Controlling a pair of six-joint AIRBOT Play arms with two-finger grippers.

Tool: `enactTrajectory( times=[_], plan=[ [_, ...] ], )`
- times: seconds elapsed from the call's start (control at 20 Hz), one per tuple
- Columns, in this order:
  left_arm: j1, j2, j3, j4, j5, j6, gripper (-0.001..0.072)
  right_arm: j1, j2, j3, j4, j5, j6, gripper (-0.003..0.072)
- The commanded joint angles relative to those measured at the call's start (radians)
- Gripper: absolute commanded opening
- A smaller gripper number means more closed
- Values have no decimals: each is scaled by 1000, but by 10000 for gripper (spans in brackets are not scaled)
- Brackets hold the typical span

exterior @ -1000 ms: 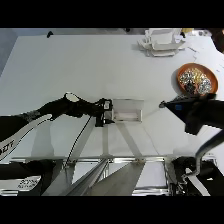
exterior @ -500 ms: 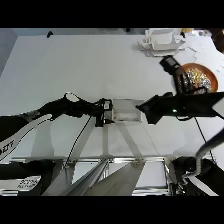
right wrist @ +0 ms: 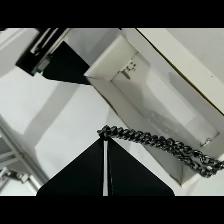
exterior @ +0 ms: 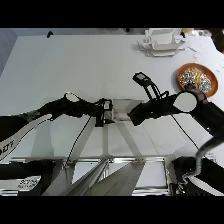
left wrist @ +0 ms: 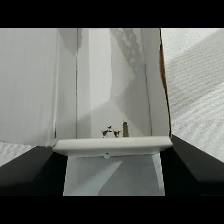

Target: Fold the box and place the chain.

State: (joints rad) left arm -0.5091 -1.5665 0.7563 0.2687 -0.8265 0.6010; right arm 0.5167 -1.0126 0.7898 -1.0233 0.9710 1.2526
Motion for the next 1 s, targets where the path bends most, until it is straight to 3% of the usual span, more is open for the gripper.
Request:
enactTrajectory(
  times=[0.0,0.15,0.25,0.45,0.65,0.85,0.95],
  plan=[
    [0,0,0,0,0,0,138,8,-52,-31,0,-65,-1,11],
    [0,0,0,0,0,0,138,21,-117,-31,-10,-60,-1,18],
    [0,0,0,0,0,0,138,35,-129,-31,-12,-61,-1,129],
    [0,0,0,0,0,0,138,36,-118,-29,-16,-43,-1,129],
    [0,0,0,0,0,0,138,36,9,-29,-78,-16,28,114],
    [0,0,0,0,0,0,138,21,149,-30,-316,-13,222,101],
    [0,0,0,0,0,0,138,-55,160,-30,-360,1,244,101]
  ],
)
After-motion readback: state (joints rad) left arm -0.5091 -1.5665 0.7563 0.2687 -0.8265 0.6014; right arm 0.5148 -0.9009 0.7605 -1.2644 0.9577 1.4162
